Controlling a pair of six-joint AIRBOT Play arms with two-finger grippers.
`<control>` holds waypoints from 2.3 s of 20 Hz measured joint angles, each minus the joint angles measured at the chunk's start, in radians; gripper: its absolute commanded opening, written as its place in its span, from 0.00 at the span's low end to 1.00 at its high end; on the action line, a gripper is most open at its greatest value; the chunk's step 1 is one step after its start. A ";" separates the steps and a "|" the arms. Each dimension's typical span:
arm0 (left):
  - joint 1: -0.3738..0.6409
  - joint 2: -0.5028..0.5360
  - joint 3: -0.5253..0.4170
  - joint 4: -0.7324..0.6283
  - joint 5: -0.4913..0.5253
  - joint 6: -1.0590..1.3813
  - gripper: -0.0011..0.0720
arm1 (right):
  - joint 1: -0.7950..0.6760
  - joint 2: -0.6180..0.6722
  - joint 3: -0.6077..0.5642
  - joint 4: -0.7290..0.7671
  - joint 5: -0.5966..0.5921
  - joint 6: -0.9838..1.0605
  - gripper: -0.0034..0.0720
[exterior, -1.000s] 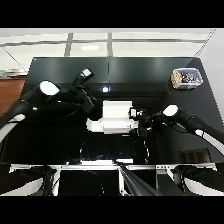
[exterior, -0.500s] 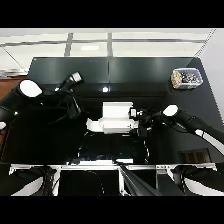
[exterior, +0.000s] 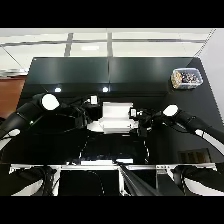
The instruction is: Fold the box and place the chain.
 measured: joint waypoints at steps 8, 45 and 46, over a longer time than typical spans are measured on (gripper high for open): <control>-0.003 -0.050 -0.004 -0.074 -0.009 0.103 0.99 | 0.000 0.000 0.000 0.000 0.000 0.000 0.38; -0.126 -0.162 -0.004 -0.248 0.013 0.219 0.29 | 0.000 0.000 0.000 -0.003 0.002 -0.002 0.38; -0.129 -0.163 -0.005 -0.254 0.021 0.216 0.29 | 0.000 0.000 0.000 -0.003 0.002 -0.002 0.38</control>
